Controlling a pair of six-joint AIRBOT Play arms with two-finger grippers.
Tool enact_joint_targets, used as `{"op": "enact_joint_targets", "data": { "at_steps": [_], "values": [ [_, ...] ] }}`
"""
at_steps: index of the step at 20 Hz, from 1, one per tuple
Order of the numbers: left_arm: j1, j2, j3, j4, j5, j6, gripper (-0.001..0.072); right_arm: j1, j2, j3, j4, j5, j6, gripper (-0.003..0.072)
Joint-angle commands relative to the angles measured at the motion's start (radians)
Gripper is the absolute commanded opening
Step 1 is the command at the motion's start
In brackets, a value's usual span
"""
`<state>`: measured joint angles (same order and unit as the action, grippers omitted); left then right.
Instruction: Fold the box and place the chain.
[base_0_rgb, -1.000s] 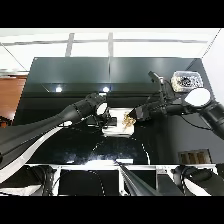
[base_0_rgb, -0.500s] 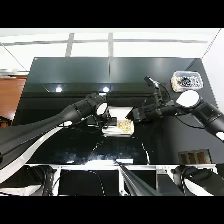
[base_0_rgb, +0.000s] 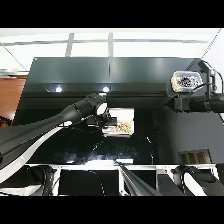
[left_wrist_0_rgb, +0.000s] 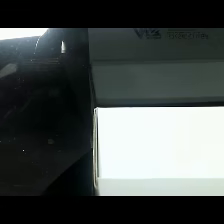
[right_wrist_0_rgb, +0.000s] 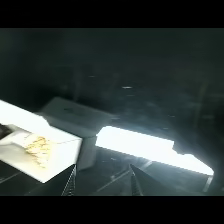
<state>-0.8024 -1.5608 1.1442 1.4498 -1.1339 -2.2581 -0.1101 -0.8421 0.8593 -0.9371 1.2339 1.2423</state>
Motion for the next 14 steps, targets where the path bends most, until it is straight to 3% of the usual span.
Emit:
{"op": "enact_joint_targets", "data": {
  "at_steps": [1, 4, 5, 6, 7, 8, 12, 14],
  "values": [
    [0.001, -0.001, 0.001, 0.005, 0.024, -0.001, 0.0028, -0.050, 0.035, -0.009, -0.036, -0.003, 0.000, 0.0410],
    [0.000, 0.000, 0.014, 0.002, 0.016, -0.025, 0.0033, -0.050, 0.035, -0.013, -0.032, -0.005, 0.000, 0.0410],
    [0.000, 0.001, 0.026, 0.004, 0.003, -0.025, 0.0173, -0.050, 0.035, -0.013, -0.032, -0.008, 0.000, 0.0410],
    [-0.002, 0.002, 0.041, 0.008, -0.014, -0.025, 0.0377, -0.050, 0.035, -0.013, -0.032, -0.006, 0.000, 0.0410],
    [-0.005, 0.009, 0.057, 0.022, -0.033, -0.024, 0.0513, -0.050, 0.035, -0.013, -0.032, -0.006, 0.002, 0.0410],
    [-0.012, 0.027, 0.070, 0.046, -0.050, -0.023, 0.0577, -0.050, 0.035, -0.013, -0.031, -0.006, 0.004, 0.0410],
    [-0.048, 0.201, 0.064, 0.234, -0.093, 0.034, 0.0578, -0.050, 0.035, -0.013, -0.032, -0.007, 0.008, 0.0410],
    [-0.049, 0.316, 0.010, 0.353, -0.119, 0.039, 0.0578, -0.050, 0.035, -0.013, -0.032, -0.007, 0.007, 0.0410]
  ]
}}
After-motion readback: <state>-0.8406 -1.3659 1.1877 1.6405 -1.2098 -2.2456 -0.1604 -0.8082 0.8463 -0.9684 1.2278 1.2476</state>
